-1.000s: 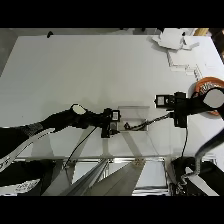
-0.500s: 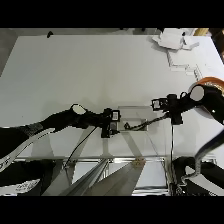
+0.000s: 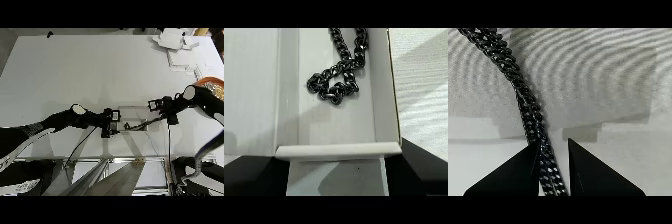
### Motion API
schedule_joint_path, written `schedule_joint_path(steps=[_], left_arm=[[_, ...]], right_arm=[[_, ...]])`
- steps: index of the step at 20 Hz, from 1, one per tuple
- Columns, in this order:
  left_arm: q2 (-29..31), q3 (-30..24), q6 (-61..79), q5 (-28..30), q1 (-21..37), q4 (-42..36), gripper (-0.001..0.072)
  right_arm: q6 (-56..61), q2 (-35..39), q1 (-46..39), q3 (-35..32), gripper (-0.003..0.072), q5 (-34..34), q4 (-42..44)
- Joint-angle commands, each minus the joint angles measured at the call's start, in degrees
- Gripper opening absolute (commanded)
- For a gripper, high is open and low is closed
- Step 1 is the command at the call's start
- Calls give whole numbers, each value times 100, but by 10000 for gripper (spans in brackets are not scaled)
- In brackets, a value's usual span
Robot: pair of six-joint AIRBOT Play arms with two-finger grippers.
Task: Fold the box and place the chain.
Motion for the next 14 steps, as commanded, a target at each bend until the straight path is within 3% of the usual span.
schedule_joint_path(steps=[1, 4, 5, 10, 14], left_arm=[[-2, 0, 0, 2, 0, 2, 206], [-2, 0, 0, 2, 0, 2, 206], [-2, 0, 0, 2, 0, 0, 206], [-2, 0, 0, 0, 0, 2, 206], [-2, 0, 0, 2, 0, 2, 206]], right_arm=[[-20, -94, -4, -4, 157, -13, 13], [-17, -92, -4, -4, 147, 11, 13], [-20, -92, -4, -4, 98, 79, 13], [-20, -81, -2, -7, 37, 369, 17], [-15, 116, 2, -7, 19, 525, 17]])
